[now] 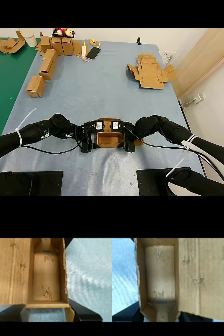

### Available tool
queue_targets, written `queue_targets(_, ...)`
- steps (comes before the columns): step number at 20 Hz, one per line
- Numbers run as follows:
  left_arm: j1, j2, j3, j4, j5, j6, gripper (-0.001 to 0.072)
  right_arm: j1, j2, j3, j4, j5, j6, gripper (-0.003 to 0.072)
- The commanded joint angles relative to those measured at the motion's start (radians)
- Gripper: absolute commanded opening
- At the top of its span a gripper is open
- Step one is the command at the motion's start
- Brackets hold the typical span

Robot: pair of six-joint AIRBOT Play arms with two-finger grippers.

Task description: Fold the box.

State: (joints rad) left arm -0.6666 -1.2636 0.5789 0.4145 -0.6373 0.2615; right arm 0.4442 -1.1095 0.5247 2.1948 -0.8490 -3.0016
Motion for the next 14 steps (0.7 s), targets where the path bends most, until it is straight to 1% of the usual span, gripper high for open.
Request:
queue_targets(1,-0.001,0.0,0.0,0.001,0.001,0.001,0.0507,0.0,0.0,0.0,0.001,0.002,0.0,0.0495)
queue_targets(9,-0.001,0.0,0.0,0.001,0.001,0.0,0.0507,0.0,0.0,0.0,0.002,0.0,0.0,0.0495)
queue_targets(11,-0.001,0.0,0.0,0.001,0.001,0.001,0.0507,0.0,0.0,0.0,0.019,-0.03,0.0,0.0495)
queue_targets(12,-0.001,0.0,0.0,0.001,0.001,0.001,0.0507,0.0,0.0,0.0,0.019,-0.032,0.0,0.0524)
queue_targets(13,-0.001,0.0,0.0,0.001,0.001,0.0,0.0507,0.0,0.001,0.001,0.021,-0.035,0.0,0.0605)
queue_targets(14,-0.001,0.0,0.0,0.001,0.001,0.0,0.0507,0.0,0.003,0.002,0.018,-0.05,0.0,0.0607)
